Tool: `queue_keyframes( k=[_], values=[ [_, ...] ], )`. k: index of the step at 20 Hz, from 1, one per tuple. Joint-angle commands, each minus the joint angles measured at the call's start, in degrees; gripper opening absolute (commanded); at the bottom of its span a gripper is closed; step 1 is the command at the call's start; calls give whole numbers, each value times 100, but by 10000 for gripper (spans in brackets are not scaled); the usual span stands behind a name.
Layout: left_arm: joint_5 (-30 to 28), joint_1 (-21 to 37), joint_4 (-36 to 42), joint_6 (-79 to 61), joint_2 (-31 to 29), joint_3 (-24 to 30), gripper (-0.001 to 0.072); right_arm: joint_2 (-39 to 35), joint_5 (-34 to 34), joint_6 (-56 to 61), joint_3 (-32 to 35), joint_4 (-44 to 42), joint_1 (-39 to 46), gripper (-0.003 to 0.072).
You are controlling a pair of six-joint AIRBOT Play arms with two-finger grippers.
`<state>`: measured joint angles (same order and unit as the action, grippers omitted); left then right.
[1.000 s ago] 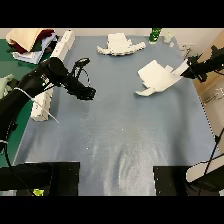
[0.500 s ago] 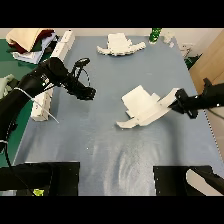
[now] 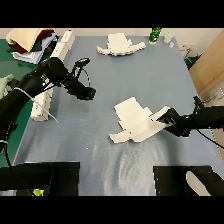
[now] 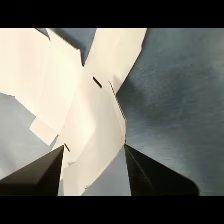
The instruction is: Fold the box.
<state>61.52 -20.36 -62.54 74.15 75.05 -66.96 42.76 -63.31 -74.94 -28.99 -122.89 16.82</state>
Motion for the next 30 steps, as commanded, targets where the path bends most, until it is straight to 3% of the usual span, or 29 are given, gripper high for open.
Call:
queue_keyframes(
  k=[1, 3, 7, 12, 16, 18, 19, 20, 25, 27, 30],
  values=[
    [-2, 2, -2, 0, 2, -4, 12, 164, 39, -398, -448, 988, 46, 568],
    [-2, 2, -2, 0, 2, -4, 12, 627, -243, -804, -1137, 1488, 284, 567],
    [-2, 2, -2, 0, 2, -4, 12, 2188, -833, -1978, -2695, 1572, 822, 566],
    [-2, 2, -2, 0, 2, -4, 12, 4024, -1119, -3668, -3934, 1132, 883, 565],
    [-2, 2, -2, 0, 2, -4, 12, 5209, -2240, -4133, -4900, 769, 883, 566],
    [-2, 2, -2, 0, 2, -4, 12, 5617, -2796, -4238, -5147, 485, 883, 564],
    [-2, 2, -2, 0, 2, -4, 12, 5781, -2977, -4256, -5187, 363, 885, 509],
    [-2, 2, -2, 0, 2, -4, 12, 5908, -3121, -4260, -5189, 315, 885, 504],
    [-2, 2, -2, 0, 2, -4, 12, 6072, -3434, -4253, -5187, 216, 885, 501],
    [-2, 2, -2, 0, 2, -4, 12, 6072, -3580, -4266, -5187, -4, 874, 281],
    [-2, 2, -2, 0, 2, -4, 12, 6074, -3685, -4280, -5180, -55, 839, 275]
  ],
)
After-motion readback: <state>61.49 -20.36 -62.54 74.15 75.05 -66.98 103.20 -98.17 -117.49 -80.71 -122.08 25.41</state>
